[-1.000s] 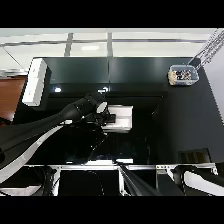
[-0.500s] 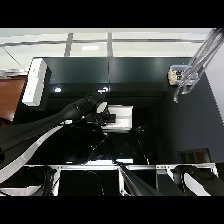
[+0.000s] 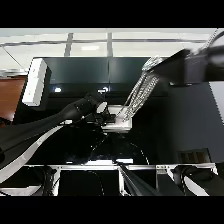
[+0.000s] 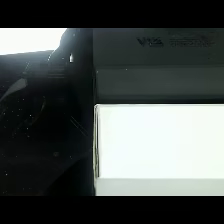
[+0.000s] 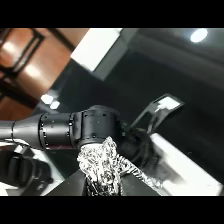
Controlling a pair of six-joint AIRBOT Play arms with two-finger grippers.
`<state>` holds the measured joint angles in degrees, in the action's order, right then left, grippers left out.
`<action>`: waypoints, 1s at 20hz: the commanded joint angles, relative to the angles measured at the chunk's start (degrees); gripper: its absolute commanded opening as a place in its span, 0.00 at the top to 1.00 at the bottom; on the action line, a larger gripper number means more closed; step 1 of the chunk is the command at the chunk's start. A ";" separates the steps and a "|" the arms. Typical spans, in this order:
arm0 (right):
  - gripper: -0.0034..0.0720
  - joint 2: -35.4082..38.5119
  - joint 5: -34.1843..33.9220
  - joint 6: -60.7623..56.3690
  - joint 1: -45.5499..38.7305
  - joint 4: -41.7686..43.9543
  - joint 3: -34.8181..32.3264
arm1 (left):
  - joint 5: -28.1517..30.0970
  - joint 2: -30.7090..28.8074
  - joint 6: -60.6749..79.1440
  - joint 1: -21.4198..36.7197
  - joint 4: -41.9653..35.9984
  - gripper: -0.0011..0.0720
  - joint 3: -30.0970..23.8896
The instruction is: Fold the box and place the chain.
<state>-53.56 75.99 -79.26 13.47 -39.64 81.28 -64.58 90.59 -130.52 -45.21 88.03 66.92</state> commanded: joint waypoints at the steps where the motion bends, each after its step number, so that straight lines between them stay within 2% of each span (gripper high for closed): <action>1: 0.93 0.07 -8.52 0.44 4.37 1.68 -10.01 | 0.07 0.04 0.00 0.04 0.02 0.95 -0.02; 7: 0.93 -0.22 -17.44 -1.57 8.92 1.73 -21.86 | 0.07 0.04 0.02 0.04 0.02 0.95 -0.02; 11: 0.93 -0.79 -21.46 -1.68 9.81 1.68 -23.10 | 0.02 0.04 0.02 0.04 0.02 0.95 -0.02; 15: 0.93 -0.81 -21.55 -1.68 9.75 1.05 -23.10 | 0.02 0.04 0.02 0.04 0.02 0.95 -0.02; 17: 0.93 -1.14 -19.82 -2.67 9.88 -2.25 -23.65 | 0.02 0.04 0.02 0.04 0.02 0.95 -0.02; 20: 0.93 -2.03 -21.03 -6.29 9.88 -3.93 -28.52 | 0.04 0.04 0.02 0.04 0.02 0.95 -0.02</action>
